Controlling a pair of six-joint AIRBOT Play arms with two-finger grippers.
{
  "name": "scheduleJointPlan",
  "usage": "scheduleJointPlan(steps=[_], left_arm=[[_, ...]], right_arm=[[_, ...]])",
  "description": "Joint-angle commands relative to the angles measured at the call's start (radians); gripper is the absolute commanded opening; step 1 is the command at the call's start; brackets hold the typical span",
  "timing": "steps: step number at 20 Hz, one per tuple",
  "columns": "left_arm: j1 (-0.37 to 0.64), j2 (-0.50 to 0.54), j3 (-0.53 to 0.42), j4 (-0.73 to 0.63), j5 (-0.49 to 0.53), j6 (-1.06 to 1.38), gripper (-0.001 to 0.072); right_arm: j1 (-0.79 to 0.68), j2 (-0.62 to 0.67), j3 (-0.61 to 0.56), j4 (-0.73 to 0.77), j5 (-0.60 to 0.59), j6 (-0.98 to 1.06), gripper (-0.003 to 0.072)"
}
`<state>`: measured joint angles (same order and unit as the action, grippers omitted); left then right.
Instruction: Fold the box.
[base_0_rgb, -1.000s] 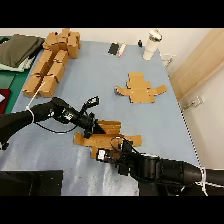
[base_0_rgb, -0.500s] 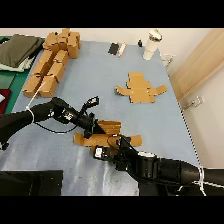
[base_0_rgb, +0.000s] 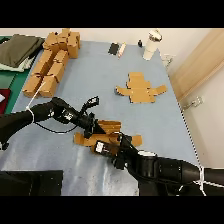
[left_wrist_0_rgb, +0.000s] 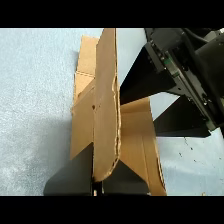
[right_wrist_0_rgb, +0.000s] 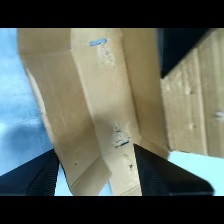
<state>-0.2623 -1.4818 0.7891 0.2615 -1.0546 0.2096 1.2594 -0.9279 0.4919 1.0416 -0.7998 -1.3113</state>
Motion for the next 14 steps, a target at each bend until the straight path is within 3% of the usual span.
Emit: scheduleJointPlan(steps=[1, 10, 14], left_arm=[[0.0, 0.0, 0.0, 0.0, 0.0, 0.0, 0.0012], [0.0, 0.0, 0.0, 0.0, 0.0, 0.0, 0.0012], [0.0, 0.0, 0.0, 0.0, 0.0, 0.0, 0.0012]], right_arm=[[-0.054, 0.019, 0.002, 0.023, 0.014, 0.024, 0.0717], [-0.122, 0.196, -0.099, 0.002, 0.13, 0.02, 0.0716], [-0.175, 0.188, -0.126, -0.032, 0.188, 0.007, 0.0716]])
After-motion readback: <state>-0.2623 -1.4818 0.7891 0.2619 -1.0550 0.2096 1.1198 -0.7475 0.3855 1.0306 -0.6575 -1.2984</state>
